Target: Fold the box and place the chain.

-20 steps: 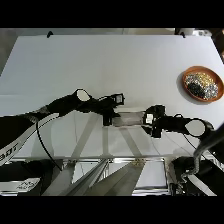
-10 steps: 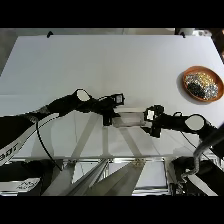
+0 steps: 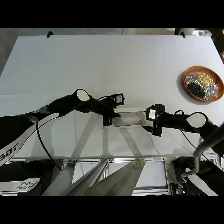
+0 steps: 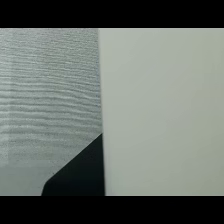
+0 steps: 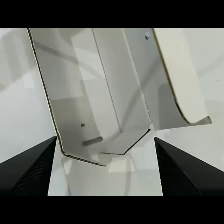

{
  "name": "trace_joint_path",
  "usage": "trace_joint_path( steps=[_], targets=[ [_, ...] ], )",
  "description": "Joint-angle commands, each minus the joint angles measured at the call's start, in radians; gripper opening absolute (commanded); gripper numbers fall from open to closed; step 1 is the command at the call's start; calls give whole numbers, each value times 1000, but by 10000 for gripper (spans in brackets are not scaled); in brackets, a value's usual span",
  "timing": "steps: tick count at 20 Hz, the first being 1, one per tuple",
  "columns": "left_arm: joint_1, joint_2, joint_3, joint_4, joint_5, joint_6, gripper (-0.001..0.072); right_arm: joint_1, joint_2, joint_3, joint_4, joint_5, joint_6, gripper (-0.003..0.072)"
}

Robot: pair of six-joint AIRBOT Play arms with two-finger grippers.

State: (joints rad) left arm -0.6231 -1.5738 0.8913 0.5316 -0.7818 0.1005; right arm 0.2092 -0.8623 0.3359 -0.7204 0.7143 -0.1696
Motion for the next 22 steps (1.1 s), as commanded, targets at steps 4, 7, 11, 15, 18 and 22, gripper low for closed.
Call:
trace_joint_path(
  steps=[4,7,11,15,18,22],
  targets=[
    [-1,0,0,0,0,0,10,-2,-43,5,74,5,-98,691],
    [-1,0,0,0,0,0,10,-2,-74,19,81,8,-98,691],
    [-1,0,0,0,0,0,10,-44,-97,52,96,65,-101,691],
    [-1,0,0,0,0,0,10,-44,-132,57,95,115,-145,691],
    [-1,0,0,0,0,0,10,-23,-161,57,92,109,-155,691],
    [-1,0,0,0,0,0,10,-23,-203,57,93,105,-181,679]
  ],
)
